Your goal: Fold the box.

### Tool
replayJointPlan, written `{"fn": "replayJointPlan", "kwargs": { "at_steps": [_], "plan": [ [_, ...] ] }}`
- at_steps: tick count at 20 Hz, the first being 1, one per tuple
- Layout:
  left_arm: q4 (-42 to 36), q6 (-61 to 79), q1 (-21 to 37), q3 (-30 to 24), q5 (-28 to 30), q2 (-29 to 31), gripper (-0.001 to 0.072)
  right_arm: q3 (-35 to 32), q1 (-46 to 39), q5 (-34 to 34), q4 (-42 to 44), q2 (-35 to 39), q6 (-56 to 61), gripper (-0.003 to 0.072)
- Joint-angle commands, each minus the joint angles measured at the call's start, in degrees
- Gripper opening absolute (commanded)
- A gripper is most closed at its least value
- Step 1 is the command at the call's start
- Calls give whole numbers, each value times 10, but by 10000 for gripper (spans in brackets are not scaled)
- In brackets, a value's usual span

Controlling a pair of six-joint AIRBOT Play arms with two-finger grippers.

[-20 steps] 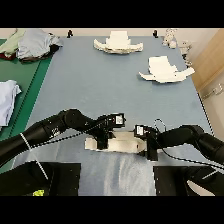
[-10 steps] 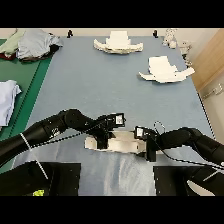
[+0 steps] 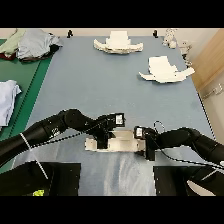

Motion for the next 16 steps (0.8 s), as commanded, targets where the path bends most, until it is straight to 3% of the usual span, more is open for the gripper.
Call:
{"fn": "replayJointPlan", "kwargs": {
  "at_steps": [1, 16],
  "plan": [
    [0, 0, 0, 1, 0, 0, 16, 0, 0, -6, 1, -3, -2, 514],
    [0, 0, 0, 1, 0, 0, 16, 1, 3, -6, -3, -3, -1, 506]
  ]
}}
